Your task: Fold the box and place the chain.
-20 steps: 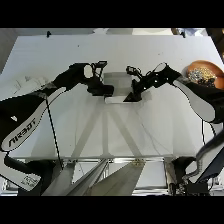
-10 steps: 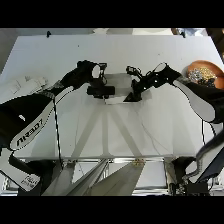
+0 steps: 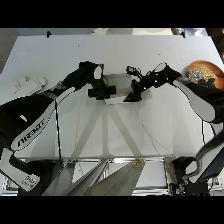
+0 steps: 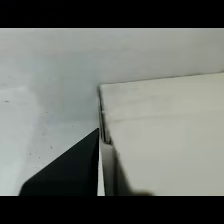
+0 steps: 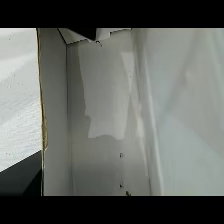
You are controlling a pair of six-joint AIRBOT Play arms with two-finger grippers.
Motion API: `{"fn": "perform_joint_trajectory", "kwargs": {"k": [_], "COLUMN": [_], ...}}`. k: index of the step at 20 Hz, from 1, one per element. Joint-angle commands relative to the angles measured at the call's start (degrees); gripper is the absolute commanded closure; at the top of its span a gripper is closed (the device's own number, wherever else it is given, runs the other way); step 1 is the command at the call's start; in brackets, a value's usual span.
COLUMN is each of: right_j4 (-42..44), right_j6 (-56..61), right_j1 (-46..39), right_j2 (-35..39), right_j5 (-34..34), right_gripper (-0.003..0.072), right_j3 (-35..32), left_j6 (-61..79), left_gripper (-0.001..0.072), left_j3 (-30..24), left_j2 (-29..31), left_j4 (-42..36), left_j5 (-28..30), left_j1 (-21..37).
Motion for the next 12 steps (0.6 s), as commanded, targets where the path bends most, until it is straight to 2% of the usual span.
{"fn": "perform_joint_trajectory", "kwargs": {"k": [1,3,4,12], "right_j4": [0.00,0.00,0.00,0.02], "right_j6": [0.02,0.02,0.02,0.02], "right_j1": [-0.04,-0.04,-0.04,-0.04], "right_j2": [-0.02,-0.02,-0.02,-0.02], "right_j5": [0.00,0.00,0.00,0.02], "right_gripper": [0.0116,0.0116,0.0116,0.0116], "right_j3": [-0.02,-0.02,-0.02,0.00], "left_j6": [-1.97,-1.99,-1.84,-1.42], "left_gripper": [0.0564,0.0599,0.0699,0.0684], "left_j3": [0.04,0.04,0.04,0.04], "left_j2": [-0.57,-1.29,-1.49,-0.90], "left_j4": [-0.46,-0.59,-0.59,-0.87], "left_j5": [1.55,1.36,1.33,-2.71], "left_j1": [-0.94,-1.62,-1.86,-1.84]}}
